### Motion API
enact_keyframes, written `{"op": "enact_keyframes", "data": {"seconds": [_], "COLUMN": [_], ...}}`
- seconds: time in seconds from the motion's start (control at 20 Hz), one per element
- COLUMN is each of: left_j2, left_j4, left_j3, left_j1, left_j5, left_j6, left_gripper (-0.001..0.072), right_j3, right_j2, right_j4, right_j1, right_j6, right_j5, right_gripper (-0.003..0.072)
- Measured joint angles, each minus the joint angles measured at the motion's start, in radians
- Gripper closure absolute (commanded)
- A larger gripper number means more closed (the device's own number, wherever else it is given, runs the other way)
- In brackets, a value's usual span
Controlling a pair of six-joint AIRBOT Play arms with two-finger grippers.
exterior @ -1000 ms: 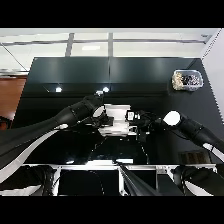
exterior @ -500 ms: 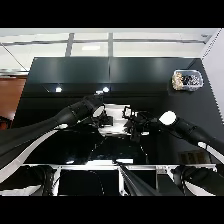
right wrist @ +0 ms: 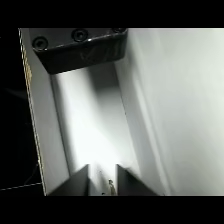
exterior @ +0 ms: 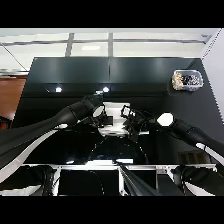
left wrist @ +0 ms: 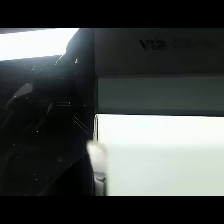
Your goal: Fold the box and place the chain.
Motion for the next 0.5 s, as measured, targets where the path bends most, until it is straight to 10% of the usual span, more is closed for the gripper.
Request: {"op": "enact_keyframes", "data": {"seconds": [0.1, 0.5], "left_j2": [0.000, 0.000], "left_j4": [0.000, -0.004], "left_j3": [0.000, 0.000], "left_j1": [0.000, 0.000], "left_j5": [0.003, -0.006], "left_j6": [0.000, 0.000], "left_gripper": [0.0682, 0.0681], "right_j3": [0.003, 0.116], "right_j2": [0.005, 0.187], "right_j4": [-0.035, -0.374], "right_j1": [-0.001, -0.219], "right_j6": [0.082, 0.712], "right_j5": [0.004, 0.408], "right_gripper": [0.0671, 0.0665]}}
